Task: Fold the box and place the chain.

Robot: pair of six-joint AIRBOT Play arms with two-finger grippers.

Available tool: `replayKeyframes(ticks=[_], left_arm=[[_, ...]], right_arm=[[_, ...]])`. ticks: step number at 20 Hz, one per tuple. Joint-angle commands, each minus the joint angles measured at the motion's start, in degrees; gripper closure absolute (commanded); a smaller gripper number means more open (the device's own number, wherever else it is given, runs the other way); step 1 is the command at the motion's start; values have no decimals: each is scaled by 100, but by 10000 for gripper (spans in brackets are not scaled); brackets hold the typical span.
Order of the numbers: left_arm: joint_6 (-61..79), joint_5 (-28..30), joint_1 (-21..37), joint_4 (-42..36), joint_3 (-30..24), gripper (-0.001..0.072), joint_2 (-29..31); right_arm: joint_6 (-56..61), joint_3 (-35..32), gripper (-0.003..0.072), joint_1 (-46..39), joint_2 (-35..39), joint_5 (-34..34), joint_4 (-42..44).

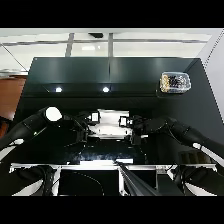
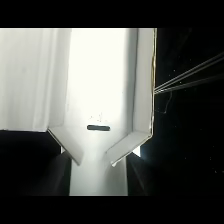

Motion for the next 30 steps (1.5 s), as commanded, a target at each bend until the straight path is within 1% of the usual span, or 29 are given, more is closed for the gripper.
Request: replayKeyframes(ticks=[1, 3, 7, 9, 10, 11, 12, 13, 14, 15, 16, 19, 22, 26, 30], left_arm=[[17, 61, -28, -52, 0, 361, -15], [17, 98, -42, -72, 0, 361, -15], [205, 520, -192, -66, 0, 361, -15], [256, 535, -299, -70, 0, 362, -15], [256, 485, -341, -74, 0, 383, -15], [251, 450, -352, -125, 0, 424, -15], [254, 448, -352, -214, 0, 447, -15], [254, 479, -352, -260, 0, 450, -15], [254, 492, -354, -317, 0, 494, -15], [254, 492, -354, -378, 0, 513, -15], [254, 487, -354, -442, 0, 549, -17], [254, 470, -356, -726, -2, 552, -48], [258, 463, -367, -719, -2, 552, -192], [297, 492, -546, -702, 0, 552, -407], [295, 494, -533, -651, 0, 547, -409]], right_arm=[[0, -2, 284, -2, -4, -4, 0], [0, -2, 284, -2, -4, -2, 2], [0, -2, 285, -2, -4, -2, 0], [0, -2, 285, -2, -4, -2, 0], [0, -2, 285, -2, -4, -2, 0], [0, -2, 284, -2, -4, 0, 0], [0, -2, 284, -2, -4, -2, 0], [2, -2, 284, -2, -4, 0, 0], [0, -2, 284, -2, -4, -2, 0], [0, -2, 285, -2, -4, -2, 2], [0, -2, 285, -2, -4, -2, 0], [0, -2, 284, -2, -4, 2, 0], [0, -2, 285, -2, -4, 7, 0], [0, -2, 285, -2, -4, 7, 0], [0, -2, 285, -2, -4, 4, 0]])
